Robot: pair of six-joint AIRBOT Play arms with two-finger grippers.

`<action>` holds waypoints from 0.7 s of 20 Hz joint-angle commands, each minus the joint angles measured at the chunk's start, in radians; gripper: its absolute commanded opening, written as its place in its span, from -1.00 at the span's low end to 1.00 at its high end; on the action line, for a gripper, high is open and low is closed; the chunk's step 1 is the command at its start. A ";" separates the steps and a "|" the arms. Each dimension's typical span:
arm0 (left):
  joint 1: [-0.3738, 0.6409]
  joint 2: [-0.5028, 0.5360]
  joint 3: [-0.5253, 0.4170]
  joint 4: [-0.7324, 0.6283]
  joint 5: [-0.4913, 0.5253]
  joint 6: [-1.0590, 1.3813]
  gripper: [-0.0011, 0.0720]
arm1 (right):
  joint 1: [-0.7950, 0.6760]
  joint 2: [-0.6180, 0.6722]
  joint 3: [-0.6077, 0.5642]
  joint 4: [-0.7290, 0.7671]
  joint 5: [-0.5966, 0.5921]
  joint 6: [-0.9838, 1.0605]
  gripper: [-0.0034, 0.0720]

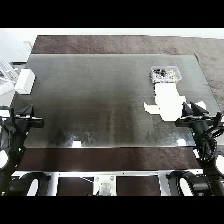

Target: Fold the box and place the chain.

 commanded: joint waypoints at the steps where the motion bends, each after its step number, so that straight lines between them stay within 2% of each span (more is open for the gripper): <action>1: 0.000 0.000 0.000 0.000 0.000 0.000 -0.92 | 0.000 0.000 -0.001 0.000 0.000 0.000 -0.17; 3: 0.000 0.000 0.000 0.000 0.000 0.000 -0.92 | 0.000 0.000 -0.001 0.001 0.000 0.002 -0.17; 5: 0.000 0.000 0.000 0.000 0.000 0.000 -0.92 | -0.001 0.000 0.004 -0.012 -0.009 -0.007 0.10; 8: 0.000 0.000 0.000 0.000 0.000 0.000 -0.92 | -0.042 -0.065 0.052 -0.008 -0.093 -0.006 0.08; 11: 0.000 0.000 0.000 0.000 0.000 0.000 -0.92 | -0.149 -0.274 0.147 -0.010 -0.002 -0.038 0.12; 14: 0.000 0.000 0.000 0.000 0.000 0.000 -0.92 | -0.294 -0.542 0.305 -0.027 0.149 -0.035 0.13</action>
